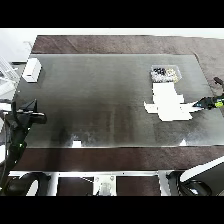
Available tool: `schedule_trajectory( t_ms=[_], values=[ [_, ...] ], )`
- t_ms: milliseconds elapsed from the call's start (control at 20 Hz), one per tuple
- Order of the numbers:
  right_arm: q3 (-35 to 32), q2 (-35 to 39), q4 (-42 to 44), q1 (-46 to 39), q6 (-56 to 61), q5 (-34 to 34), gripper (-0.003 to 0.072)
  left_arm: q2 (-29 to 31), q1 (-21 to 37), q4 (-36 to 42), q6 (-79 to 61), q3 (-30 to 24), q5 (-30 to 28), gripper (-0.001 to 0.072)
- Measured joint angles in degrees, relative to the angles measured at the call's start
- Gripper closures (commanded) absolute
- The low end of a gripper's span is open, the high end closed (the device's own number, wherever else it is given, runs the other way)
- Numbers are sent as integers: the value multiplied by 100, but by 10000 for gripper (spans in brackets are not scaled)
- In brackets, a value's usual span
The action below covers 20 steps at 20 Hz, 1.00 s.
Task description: Fold the box and place the chain.
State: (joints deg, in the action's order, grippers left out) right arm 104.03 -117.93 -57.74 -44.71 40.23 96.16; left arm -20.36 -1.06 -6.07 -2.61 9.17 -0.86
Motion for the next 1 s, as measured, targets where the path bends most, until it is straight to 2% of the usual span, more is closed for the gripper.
schedule_trajectory(
  t_ms=[250,300,350,400,450,800,1000],
  values=[
    [-55,-175,367,17,-20,157,305,0,0,2,2,0,0,688],
    [-98,-197,433,39,-31,186,359,0,0,0,0,0,0,689],
    [-146,-212,463,61,-50,199,474,0,0,2,2,0,0,689],
    [-192,-229,470,92,-94,205,626,0,0,0,0,0,-2,688],
    [-223,-236,511,109,-155,234,682,0,0,0,0,0,0,689],
    [-310,-195,1228,236,-199,765,682,0,0,0,0,0,0,689],
    [-693,144,1436,579,70,883,684,0,0,0,2,0,0,688]
  ],
)
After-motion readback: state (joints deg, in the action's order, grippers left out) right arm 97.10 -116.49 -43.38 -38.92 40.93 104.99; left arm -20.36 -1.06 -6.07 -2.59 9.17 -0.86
